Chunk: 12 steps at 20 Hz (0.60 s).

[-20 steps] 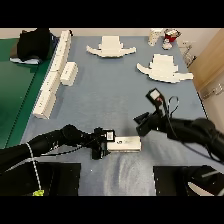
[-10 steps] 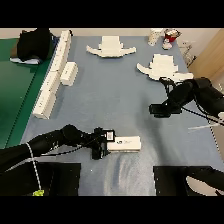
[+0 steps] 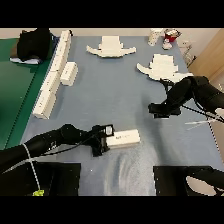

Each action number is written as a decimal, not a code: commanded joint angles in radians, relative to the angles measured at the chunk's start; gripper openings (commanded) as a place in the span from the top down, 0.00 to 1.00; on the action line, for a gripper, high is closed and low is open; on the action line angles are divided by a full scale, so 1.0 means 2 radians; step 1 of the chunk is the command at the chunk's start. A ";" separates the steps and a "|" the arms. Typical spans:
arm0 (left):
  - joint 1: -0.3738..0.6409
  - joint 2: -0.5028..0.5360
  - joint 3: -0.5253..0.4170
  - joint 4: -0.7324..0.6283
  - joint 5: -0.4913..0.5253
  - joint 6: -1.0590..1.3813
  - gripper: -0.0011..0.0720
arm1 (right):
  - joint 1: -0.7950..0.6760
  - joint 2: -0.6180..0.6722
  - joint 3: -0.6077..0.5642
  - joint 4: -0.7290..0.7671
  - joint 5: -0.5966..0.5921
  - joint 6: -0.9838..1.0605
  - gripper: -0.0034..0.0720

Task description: Fold the box.

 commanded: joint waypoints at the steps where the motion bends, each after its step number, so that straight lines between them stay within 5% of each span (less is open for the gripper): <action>1: 0.043 0.043 0.001 0.056 0.018 -0.159 0.42 | 0.000 -0.001 0.001 0.002 -0.002 0.001 0.95; 7: 0.254 0.093 0.005 0.368 -0.018 -0.568 0.42 | 0.000 -0.001 0.001 0.002 -0.002 0.001 0.95; 12: 0.377 0.029 0.059 0.385 -0.010 -0.602 0.42 | 0.000 -0.001 0.001 0.002 -0.002 0.001 0.95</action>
